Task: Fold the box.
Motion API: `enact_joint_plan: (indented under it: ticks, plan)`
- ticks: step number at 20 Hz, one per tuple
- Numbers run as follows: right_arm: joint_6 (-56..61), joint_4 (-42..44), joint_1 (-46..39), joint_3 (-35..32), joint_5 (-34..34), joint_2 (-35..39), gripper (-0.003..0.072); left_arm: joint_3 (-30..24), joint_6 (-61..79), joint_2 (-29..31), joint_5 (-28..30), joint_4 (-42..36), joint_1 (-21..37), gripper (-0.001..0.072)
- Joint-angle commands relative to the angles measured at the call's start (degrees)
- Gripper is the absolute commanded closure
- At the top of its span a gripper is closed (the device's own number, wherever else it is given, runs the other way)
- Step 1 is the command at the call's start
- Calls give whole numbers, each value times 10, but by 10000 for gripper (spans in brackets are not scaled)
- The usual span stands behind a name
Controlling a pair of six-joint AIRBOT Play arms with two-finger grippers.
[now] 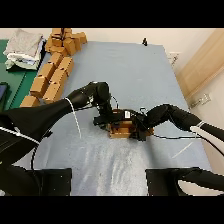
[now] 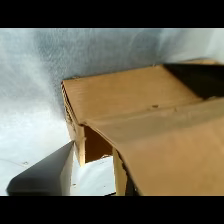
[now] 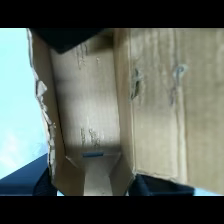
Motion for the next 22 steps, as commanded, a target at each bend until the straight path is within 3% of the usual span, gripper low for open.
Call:
enact_joint_plan:
  ticks: [1,5,13,14,15,16,19,22]
  plan:
    - [-3,-1,0,0,0,0,184,1,38,1,3,-78,38,328]
    - [-3,-1,0,0,0,0,184,0,55,0,-16,-95,79,327]
    - [-3,-1,0,1,0,0,184,0,68,0,-30,-10,105,329]
    - [-3,-1,0,1,0,0,184,0,68,0,-31,1,105,354]
    - [-3,-1,0,0,0,0,184,0,80,1,-26,6,105,639]
    - [-3,-1,0,0,0,0,184,1,121,1,-14,7,105,699]
    - [-3,-1,0,0,0,0,183,1,228,2,7,26,105,700]
    - [-3,-1,0,0,0,0,184,0,320,20,8,108,105,700]
